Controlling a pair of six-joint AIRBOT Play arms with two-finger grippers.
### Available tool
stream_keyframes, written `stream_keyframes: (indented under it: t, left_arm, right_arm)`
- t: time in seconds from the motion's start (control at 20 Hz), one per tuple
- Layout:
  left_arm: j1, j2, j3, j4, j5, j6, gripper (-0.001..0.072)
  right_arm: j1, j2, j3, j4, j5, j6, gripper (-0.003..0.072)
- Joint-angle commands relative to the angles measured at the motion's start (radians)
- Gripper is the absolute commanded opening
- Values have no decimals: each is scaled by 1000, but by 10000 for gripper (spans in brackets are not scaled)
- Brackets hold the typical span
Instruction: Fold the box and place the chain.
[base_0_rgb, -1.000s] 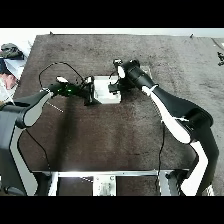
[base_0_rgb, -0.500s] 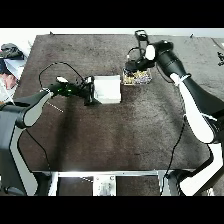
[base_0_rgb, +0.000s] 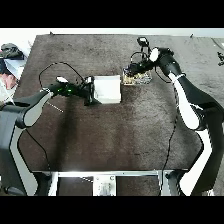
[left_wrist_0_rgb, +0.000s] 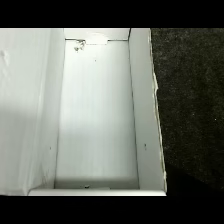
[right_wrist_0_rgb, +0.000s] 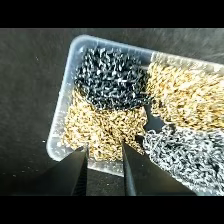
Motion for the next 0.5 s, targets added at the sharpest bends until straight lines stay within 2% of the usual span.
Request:
stream_keyframes:
  t: [0.0, 0.45]
  left_arm:
    - [0, 0, 0, 0, 0, 0, 345]
    - [0, 0, 0, 0, 0, 0, 345]
  right_arm:
    - [2, -53, 34, 19, 52, -48, 299]
    - [37, -69, 33, -39, 35, -69, 299]
